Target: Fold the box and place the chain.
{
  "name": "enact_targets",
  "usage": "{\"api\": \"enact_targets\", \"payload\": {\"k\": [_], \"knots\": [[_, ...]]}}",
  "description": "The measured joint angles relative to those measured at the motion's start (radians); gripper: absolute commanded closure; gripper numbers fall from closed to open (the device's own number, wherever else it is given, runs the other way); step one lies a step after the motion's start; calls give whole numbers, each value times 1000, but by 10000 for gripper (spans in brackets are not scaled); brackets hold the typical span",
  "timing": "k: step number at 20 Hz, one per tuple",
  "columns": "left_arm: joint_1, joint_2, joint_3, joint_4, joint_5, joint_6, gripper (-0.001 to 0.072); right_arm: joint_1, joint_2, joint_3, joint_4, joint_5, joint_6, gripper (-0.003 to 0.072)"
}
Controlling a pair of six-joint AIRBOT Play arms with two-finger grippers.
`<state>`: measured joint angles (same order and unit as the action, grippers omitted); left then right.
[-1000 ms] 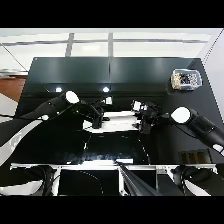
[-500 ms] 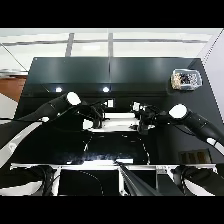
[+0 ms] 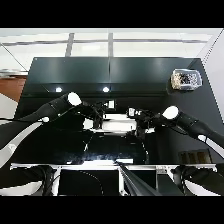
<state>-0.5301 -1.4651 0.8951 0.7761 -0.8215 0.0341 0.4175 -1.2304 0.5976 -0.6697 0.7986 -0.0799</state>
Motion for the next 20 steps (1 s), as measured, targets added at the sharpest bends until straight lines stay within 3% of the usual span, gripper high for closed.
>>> {"api": "enact_targets", "payload": {"k": [20], "knots": [[0,0,0,0,-2,-6,684,10,-47,-3,-60,-48,-6,-15]]}}
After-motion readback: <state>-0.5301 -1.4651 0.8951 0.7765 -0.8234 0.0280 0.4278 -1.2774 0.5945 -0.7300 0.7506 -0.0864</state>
